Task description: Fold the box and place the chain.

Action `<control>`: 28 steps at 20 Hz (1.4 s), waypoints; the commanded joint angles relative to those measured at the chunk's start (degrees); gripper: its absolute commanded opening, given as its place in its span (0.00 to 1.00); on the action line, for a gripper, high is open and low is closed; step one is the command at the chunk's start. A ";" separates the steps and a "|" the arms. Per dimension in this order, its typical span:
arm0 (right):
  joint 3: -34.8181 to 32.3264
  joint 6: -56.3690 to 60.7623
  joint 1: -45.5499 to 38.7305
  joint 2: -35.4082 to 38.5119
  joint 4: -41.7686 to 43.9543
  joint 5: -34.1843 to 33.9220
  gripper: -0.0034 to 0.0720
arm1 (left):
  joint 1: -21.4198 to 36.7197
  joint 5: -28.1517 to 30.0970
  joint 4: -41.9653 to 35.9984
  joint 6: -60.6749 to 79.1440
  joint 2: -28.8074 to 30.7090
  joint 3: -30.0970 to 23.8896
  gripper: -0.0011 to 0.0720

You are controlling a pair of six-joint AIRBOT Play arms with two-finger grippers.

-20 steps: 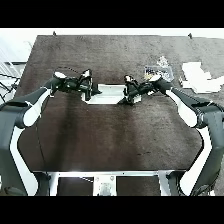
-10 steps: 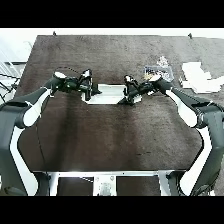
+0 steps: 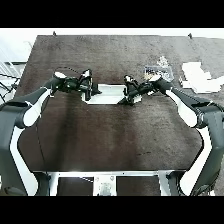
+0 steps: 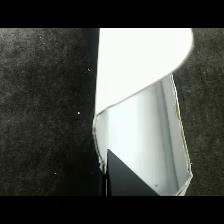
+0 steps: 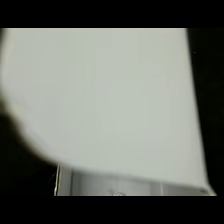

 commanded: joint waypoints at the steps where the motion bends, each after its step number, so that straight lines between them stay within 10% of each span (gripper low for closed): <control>1: 0.00 -0.37 0.00 -0.04 0.02 0.00 0.80 | 0.02 0.00 0.02 0.02 0.02 0.00 0.04; 24: -0.02 -0.11 0.00 -0.04 0.02 0.02 0.80 | 0.02 -1.42 -0.31 -0.68 0.04 0.09 0.04; 26: -0.02 -0.11 0.00 -0.04 0.02 0.02 0.80 | 0.04 -3.26 -1.25 -1.01 0.04 0.09 0.49; 28: -0.02 -0.11 0.00 -0.04 0.02 0.02 0.80 | 0.09 -4.24 -2.32 -1.27 0.24 0.37 0.51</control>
